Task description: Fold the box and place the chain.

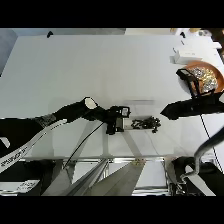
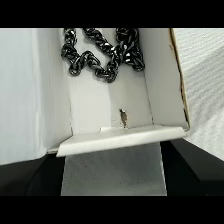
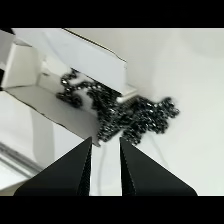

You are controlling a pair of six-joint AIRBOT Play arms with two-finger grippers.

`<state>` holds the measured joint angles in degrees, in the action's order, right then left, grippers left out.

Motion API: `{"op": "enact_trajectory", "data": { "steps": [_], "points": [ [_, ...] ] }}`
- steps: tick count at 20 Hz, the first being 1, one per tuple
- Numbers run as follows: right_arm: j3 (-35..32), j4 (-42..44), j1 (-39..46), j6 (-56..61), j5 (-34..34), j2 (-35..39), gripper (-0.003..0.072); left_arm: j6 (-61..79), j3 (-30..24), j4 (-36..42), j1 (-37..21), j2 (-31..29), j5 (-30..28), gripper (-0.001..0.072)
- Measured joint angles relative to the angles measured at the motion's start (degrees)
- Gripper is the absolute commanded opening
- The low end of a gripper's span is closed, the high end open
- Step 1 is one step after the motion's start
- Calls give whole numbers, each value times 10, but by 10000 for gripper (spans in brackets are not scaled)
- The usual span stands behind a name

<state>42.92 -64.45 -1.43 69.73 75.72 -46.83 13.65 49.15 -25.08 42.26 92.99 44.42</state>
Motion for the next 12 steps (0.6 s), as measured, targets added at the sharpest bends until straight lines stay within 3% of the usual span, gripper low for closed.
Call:
{"op": "enact_trajectory", "data": {
  "steps": [9, 11, 12],
  "points": [
    [-89, -53, 14, 36, -30, -24, 189, 0, 0, 0, 0, 0, 0, 272],
    [-97, -48, 14, 44, -37, -52, 275, 0, 0, 0, 0, 0, 0, 272],
    [-99, -41, 14, 48, -43, -66, 281, 0, 0, 0, 0, 0, 0, 272]
  ]
}}
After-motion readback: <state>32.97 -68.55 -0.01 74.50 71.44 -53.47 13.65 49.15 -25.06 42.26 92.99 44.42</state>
